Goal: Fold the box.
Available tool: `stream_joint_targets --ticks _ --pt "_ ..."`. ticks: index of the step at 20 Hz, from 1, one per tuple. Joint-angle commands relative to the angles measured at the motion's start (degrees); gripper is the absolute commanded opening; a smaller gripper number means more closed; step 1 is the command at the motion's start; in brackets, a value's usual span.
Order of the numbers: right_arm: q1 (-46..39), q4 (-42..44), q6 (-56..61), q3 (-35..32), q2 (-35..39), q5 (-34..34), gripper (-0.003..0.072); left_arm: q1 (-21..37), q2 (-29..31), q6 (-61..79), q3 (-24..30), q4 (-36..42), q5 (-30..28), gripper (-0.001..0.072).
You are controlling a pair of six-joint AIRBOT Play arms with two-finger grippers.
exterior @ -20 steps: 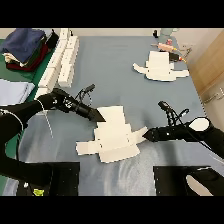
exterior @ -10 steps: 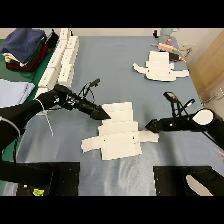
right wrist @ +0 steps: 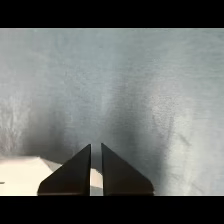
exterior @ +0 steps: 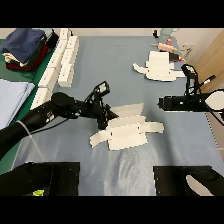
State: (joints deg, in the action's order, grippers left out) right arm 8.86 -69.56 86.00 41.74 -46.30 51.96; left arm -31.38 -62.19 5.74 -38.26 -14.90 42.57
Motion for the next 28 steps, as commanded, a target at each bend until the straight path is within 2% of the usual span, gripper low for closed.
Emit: stream_joint_targets --ticks 1,6,13,15,18,21,28 --pt "0.04 -0.42 1.68 0.79 -0.9 -0.92 0.0102 -5.16 4.35 13.27 7.15 4.17 -10.56 0.001" --pt "0.07 1.95 1.66 0.79 -2.32 -3.26 0.0102 -9.18 4.31 19.67 12.04 7.48 -15.76 0.001" --pt "0.17 2.58 1.64 0.79 -2.82 -2.86 0.0101 -9.09 2.29 20.15 10.82 7.34 -15.96 0.0014" --pt "0.17 2.62 1.64 0.79 -2.82 -2.89 0.0102 -7.67 2.27 15.78 8.55 7.13 -11.61 0.0014" --pt "0.17 2.58 1.55 0.79 -2.82 -2.99 0.0102 -3.23 2.23 12.2 6.21 3.19 -0.87 0.0014" --pt "0.17 2.51 1.42 0.79 -2.82 -2.99 0.0102 0.55 2.23 9.01 5.64 0.61 3.65 0.0014" --pt "0.17 2.47 0.96 0.79 -2.84 -2.99 0.0101 0.94 -1.31 8.35 5.57 -0.15 3.13 0.0015"
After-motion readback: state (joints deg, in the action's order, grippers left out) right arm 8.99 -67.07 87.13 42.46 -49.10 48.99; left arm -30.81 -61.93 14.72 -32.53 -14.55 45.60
